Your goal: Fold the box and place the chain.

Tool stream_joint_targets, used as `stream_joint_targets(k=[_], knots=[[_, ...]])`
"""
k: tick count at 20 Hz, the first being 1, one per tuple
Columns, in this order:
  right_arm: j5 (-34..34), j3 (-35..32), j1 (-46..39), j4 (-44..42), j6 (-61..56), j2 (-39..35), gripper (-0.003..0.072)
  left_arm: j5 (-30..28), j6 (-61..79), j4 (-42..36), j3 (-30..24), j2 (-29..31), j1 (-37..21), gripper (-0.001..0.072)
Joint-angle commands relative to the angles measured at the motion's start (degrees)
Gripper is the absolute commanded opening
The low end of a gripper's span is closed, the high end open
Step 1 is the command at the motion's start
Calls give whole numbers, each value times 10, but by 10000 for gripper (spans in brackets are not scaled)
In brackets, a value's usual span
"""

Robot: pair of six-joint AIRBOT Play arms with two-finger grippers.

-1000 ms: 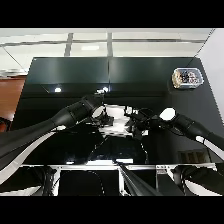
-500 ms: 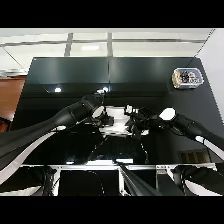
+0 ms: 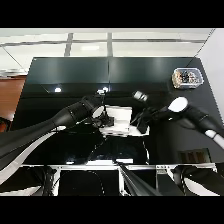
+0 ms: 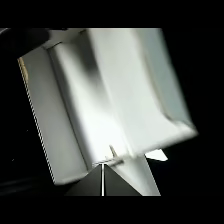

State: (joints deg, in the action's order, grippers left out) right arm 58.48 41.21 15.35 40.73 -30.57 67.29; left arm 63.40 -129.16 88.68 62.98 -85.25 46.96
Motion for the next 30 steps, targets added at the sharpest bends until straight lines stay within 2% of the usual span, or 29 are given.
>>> stream_joint_targets(k=[1, 2, 4, 5, 7, 9, 12, 14, 16, 18, 19, 20, 21, 22, 26, 30], knots=[[157, 55, -143, 107, -209, -34, 9, 1, 0, 2, 0, 0, 0, 24], [158, 49, -196, 124, -247, -35, 10, 1, 0, 2, 0, 0, 0, 24], [101, -4, -300, 105, -374, -35, 9, 1, 0, 2, 0, 0, 0, 24], [88, -41, -334, 78, -399, -35, 10, 1, 0, 2, 0, 0, 0, 24], [83, -107, -347, 58, -396, -34, 9, 1, 0, 2, 0, 0, 0, 24], [77, -160, -318, 28, -359, -26, 9, 1, 0, 2, 0, 0, 0, 24], [18, -202, -223, -55, -303, -14, 9, 1, 0, 2, 0, 0, 0, 24], [-26, -195, -160, -112, -293, 7, 9, 1, 0, 2, 0, 0, 0, 24], [-18, -175, -123, -187, -235, 30, 9, 1, 0, 2, 0, 0, 0, 24], [-15, -148, -112, -213, -223, 33, 13, 1, 0, 2, 0, 0, 0, 24], [-10, -134, -113, -209, -223, 33, 44, 1, 0, 2, 0, 0, 0, 24], [-1, -123, -113, -207, -223, 33, 277, 1, 0, 2, 0, 0, 0, 24], [13, -112, -113, -205, -223, 33, 582, 1, 0, 2, 0, 0, 0, 24], [29, -105, -113, -203, -223, 33, 644, 1, 0, 2, 0, 0, 0, 24], [68, -103, -113, -208, -228, 33, 634, 0, 0, 2, 0, 0, 0, 24], [66, -103, -96, -212, -243, 33, 633, 0, 0, 2, 0, 0, 0, 24]])
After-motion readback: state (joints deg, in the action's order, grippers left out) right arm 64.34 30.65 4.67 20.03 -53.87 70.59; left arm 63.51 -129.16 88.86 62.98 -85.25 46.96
